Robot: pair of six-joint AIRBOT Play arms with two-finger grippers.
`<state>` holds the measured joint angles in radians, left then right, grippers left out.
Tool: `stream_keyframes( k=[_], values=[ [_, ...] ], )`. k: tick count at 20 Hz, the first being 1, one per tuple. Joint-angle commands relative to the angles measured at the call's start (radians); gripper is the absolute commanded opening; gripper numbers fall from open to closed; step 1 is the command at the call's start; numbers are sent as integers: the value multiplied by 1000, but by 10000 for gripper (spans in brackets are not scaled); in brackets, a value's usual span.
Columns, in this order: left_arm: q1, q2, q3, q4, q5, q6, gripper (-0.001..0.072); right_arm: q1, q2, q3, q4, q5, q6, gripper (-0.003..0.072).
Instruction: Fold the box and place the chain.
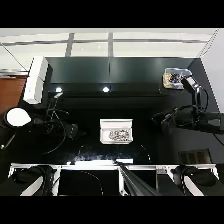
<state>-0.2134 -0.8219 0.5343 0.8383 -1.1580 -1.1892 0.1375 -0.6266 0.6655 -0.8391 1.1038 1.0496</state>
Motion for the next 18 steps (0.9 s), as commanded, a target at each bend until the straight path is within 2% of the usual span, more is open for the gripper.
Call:
stream_keyframes(
  k=[1,3,6,11,13,18],
  values=[
    [94,-27,-137,-334,59,805,701,0,0,0,0,6,28,288],
    [53,-47,-137,-236,95,1153,714,0,0,0,0,25,27,289],
    [-61,-81,-136,-103,195,1261,714,0,0,0,0,39,27,288],
    [-220,-157,-136,-122,307,1365,710,0,0,0,-2,37,27,288],
    [-222,-208,-135,-195,314,1378,710,0,0,-9,-3,37,27,288],
    [-230,-286,-129,-261,322,1429,710,0,0,-14,-4,37,27,288]
  ],
)
